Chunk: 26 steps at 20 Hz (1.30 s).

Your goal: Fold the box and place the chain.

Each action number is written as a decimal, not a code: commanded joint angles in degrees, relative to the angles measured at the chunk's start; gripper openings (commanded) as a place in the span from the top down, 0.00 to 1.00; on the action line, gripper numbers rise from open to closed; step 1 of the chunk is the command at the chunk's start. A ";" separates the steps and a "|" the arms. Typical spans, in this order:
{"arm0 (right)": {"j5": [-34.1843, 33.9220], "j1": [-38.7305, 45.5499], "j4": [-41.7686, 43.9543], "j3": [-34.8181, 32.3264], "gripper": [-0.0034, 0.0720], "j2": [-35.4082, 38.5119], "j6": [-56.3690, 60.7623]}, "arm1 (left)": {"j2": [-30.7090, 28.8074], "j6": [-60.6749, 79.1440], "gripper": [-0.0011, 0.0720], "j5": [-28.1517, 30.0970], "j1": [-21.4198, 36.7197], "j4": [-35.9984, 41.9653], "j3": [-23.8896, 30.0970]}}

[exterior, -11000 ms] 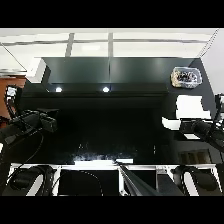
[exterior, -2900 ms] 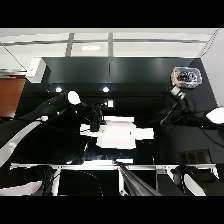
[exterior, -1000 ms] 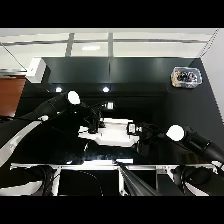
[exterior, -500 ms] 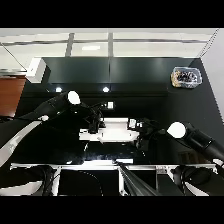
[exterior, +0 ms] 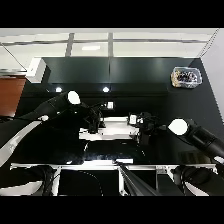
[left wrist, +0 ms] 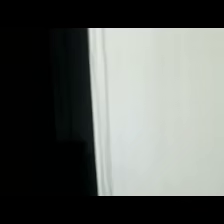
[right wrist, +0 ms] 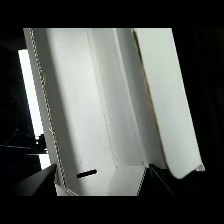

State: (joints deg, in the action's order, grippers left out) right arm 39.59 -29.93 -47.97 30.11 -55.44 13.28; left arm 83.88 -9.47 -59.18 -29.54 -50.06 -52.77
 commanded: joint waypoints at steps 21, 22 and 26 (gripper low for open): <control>5.49 5.27 16.55 -1.09 0.08 -12.17 -26.95 | 0.02 0.02 0.95 0.17 0.00 -0.02 -0.11; 4.83 5.20 16.39 -1.09 0.08 -12.63 -27.30 | 0.02 0.02 0.95 0.15 0.00 -0.04 -0.11; 3.56 5.22 16.35 -1.09 0.08 -13.57 -27.74 | 0.02 0.00 0.95 0.04 0.00 -0.02 -0.11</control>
State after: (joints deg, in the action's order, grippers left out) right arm 44.10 -24.73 -31.42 29.06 -68.25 -13.19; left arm 83.88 -9.41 -59.11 -29.54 -50.11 -52.82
